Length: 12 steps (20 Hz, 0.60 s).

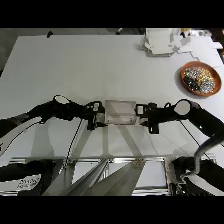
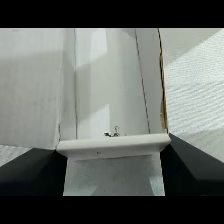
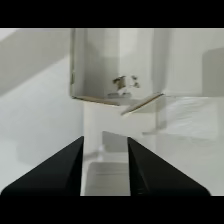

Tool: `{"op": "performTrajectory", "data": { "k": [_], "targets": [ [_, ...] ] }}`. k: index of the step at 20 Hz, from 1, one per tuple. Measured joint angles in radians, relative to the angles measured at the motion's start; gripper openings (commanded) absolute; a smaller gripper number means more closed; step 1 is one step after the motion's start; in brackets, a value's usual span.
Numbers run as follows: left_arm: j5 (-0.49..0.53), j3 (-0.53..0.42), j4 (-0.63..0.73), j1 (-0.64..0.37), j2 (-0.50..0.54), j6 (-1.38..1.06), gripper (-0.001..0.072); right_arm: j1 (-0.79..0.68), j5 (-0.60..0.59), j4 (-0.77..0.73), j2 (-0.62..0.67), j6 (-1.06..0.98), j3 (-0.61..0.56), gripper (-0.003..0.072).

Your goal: Fold the box and place the chain.

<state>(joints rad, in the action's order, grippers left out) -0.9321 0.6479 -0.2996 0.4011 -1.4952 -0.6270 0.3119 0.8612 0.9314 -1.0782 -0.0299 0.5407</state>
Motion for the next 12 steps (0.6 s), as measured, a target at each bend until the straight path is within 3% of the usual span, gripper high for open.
{"op": "performTrajectory", "data": {
  "k": [5,8,12],
  "targets": [
    [0.0,0.0,0.0,0.0,0.0,0.0,0.0087,-0.025,-0.015,-0.141,-0.017,0.134,-0.021,0.0166],
    [0.0,0.0,0.0,0.0,0.0,0.0,0.0087,-0.029,-0.031,-0.176,-0.021,0.177,-0.042,0.0081],
    [0.0,0.0,0.0,0.0,0.0,0.0,0.0087,-0.03,-0.056,-0.227,-0.023,0.228,-0.054,0.0081]
  ]
}}
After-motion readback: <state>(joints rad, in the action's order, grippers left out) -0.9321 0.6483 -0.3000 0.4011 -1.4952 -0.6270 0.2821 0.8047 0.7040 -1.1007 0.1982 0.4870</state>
